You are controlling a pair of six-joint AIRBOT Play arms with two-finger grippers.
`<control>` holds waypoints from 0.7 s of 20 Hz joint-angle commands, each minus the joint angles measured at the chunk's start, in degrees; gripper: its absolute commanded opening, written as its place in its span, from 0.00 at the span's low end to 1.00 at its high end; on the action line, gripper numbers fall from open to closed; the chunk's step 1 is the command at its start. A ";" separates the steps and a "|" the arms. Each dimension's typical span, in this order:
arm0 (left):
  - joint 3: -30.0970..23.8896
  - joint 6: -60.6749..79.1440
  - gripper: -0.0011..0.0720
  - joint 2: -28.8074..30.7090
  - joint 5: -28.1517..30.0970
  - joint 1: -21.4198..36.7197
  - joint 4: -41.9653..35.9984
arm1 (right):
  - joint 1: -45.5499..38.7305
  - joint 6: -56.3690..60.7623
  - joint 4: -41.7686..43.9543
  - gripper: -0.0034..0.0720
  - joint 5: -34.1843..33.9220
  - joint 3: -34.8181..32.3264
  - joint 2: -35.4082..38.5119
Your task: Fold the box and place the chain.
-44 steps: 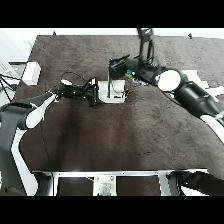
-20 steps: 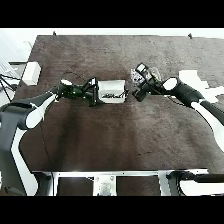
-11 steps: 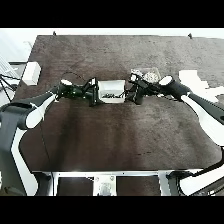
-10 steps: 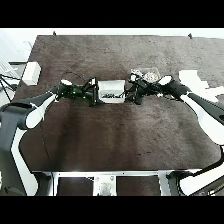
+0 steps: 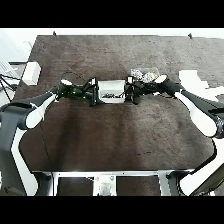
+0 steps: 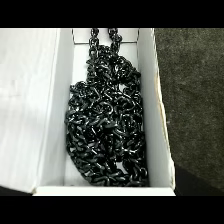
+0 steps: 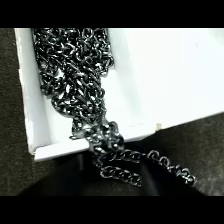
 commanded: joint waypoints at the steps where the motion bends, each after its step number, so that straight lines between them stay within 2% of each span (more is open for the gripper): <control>1: -0.02 0.02 0.40 0.02 0.04 0.00 0.00 | 0.11 -0.35 -0.57 0.44 0.17 1.84 -0.90; 2: -0.02 0.02 0.40 0.02 0.04 0.00 0.00 | -0.02 0.94 -1.01 0.35 0.22 2.45 -0.90; 4: -0.02 0.02 0.40 0.02 -0.04 0.00 0.00 | -0.94 4.00 -2.03 0.09 0.50 3.26 -0.50; 5: -0.02 0.02 0.40 0.02 0.00 0.00 0.00 | -1.42 4.66 -1.99 0.06 1.31 3.23 0.04; 8: -0.02 0.02 0.40 0.02 0.04 0.00 -0.02 | -2.58 6.73 -2.01 0.06 4.87 3.21 3.23; 14: -0.02 0.02 0.40 0.02 0.04 0.00 0.00 | -3.43 11.89 -1.99 0.05 12.28 3.21 14.58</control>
